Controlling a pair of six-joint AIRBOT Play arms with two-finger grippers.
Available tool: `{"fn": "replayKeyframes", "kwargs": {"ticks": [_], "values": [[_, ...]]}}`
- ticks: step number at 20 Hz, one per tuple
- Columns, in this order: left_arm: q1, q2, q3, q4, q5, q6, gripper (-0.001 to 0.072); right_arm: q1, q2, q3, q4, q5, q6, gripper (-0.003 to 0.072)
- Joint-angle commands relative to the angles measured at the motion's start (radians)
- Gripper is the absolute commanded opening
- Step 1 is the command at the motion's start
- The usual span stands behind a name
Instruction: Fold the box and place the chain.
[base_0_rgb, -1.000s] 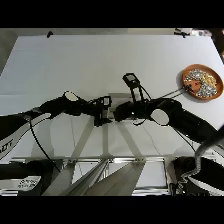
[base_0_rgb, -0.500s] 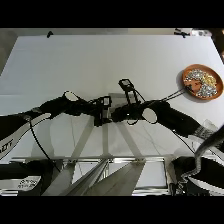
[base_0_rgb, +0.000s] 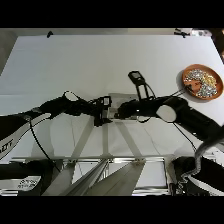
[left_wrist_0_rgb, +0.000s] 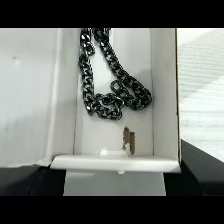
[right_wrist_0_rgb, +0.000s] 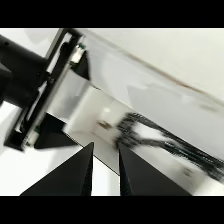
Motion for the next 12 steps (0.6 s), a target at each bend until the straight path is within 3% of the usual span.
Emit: {"fn": "replayKeyframes", "kwargs": {"ticks": [1,2,4,7,10,11,12], "values": [[0.001,0.0,0.001,0.0,0.0,0.0,0.0314,-0.143,0.139,0.0,-0.098,0.201,-0.008,0.0187],[0.001,0.001,0.001,0.0,0.0,0.0,0.0314,-0.216,0.154,0.0,-0.145,0.246,-0.007,0.0191],[0.001,0.001,0.001,0.0,0.0,0.0,0.0314,-0.379,0.15,-0.008,-0.227,0.267,0.018,0.0361],[0.001,0.001,0.001,0.0,0.0,0.0,0.0314,-0.605,0.106,-0.035,-0.366,0.225,0.136,0.0375],[0.001,0.001,0.001,0.0,0.0,0.0,0.0314,-0.785,0.024,-0.061,-0.392,0.098,0.251,0.0376],[0.001,0.001,0.001,0.0,0.0,0.0,0.0314,-0.814,-0.014,-0.063,-0.392,0.05,0.264,0.0399],[0.001,0.001,0.001,0.0,0.0,0.0,0.0314,-0.835,-0.058,-0.063,-0.39,-0.008,0.271,0.0478]]}}
